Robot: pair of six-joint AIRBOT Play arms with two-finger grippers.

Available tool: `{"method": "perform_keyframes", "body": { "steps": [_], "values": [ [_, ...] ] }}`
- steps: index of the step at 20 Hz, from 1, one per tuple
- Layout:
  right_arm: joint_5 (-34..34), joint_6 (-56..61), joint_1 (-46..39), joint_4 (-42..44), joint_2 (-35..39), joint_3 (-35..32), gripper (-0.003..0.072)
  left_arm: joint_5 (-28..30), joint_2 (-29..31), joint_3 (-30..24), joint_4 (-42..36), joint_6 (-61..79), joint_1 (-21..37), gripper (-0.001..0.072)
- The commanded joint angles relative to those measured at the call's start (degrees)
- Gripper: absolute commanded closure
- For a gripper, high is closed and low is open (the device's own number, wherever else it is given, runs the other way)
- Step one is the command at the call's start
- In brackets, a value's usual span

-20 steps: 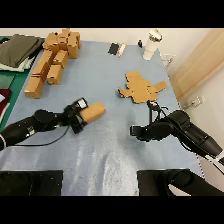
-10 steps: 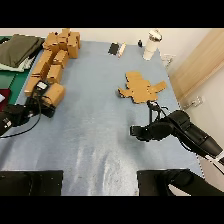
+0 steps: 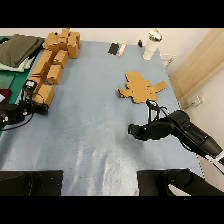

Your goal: Fold the box.

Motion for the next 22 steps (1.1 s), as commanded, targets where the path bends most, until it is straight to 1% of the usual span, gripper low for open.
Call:
{"method": "perform_keyframes", "body": {
  "steps": [1,5,7,11,14,15,16,20,21,22],
  "values": [
    [0.5,0.0,0.0,0.8,0.0,0.0,0.0682,-1.4,-4.8,5.4,-1.5,-5.8,0.2,0.0242],
    [0.5,0.0,0.0,0.8,0.0,0.0,0.0682,-1.8,-9.9,11.7,-1.6,-10.6,-0.1,0.0243],
    [0.5,0.0,0.0,0.8,0.0,0.0,0.0683,-1.8,-12.1,13.9,-1.4,-11.0,-1.0,0.0242],
    [0.6,0.0,0.0,0.8,0.0,0.0,0.0682,-1.8,-14.1,16.7,-0.7,-11.1,-1.9,0.0242],
    [0.6,0.0,0.0,1.4,0.0,0.0,0.0683,-1.8,-14.2,16.7,-0.6,-11.2,-1.9,0.0241],
    [0.6,0.0,0.0,1.7,0.0,0.0,0.0682,-1.8,-14.2,16.7,-0.6,-11.2,-1.9,0.0195],
    [0.6,0.0,0.0,2.0,0.0,0.0,0.0683,-1.9,-14.2,16.7,-0.4,-11.3,-1.9,0.0085],
    [0.6,0.0,0.0,2.1,0.0,0.0,0.0682,-1.9,-14.2,16.7,0.7,-11.2,-1.9,0.0073],
    [0.6,0.0,0.0,2.1,0.0,0.0,0.0683,-2.4,-14.2,16.7,1.5,-11.3,-1.9,0.0048],
    [0.6,0.0,0.0,2.1,0.0,0.0,0.0682,-3.3,-14.2,16.7,2.2,-11.3,-1.9,0.0047]
  ]
}}
